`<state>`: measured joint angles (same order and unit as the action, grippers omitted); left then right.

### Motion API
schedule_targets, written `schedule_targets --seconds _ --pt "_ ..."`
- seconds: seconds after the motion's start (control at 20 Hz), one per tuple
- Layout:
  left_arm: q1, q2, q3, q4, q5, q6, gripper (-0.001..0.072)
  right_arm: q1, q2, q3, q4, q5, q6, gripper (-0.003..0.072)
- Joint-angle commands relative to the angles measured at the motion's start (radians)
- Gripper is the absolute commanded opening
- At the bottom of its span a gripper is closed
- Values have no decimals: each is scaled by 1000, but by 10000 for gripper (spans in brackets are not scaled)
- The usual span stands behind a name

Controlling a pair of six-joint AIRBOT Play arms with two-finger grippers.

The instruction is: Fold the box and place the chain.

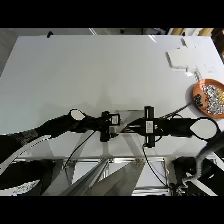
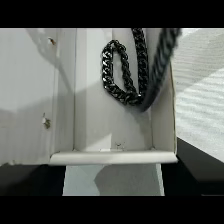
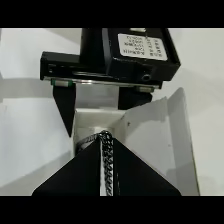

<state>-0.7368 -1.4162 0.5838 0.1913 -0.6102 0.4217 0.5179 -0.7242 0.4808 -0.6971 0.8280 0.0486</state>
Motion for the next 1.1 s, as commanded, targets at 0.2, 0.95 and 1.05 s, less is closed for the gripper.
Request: schedule_targets --seconds 0.2,0.95,1.05 --pt "0 0 0 0 0 0 345 35 -131 6 -87 -111 32 261" --pt "0 0 0 0 0 0 345 -492 -122 129 -523 291 -49 257" --pt "0 0 0 0 0 0 345 -464 -192 128 -529 228 -52 231"
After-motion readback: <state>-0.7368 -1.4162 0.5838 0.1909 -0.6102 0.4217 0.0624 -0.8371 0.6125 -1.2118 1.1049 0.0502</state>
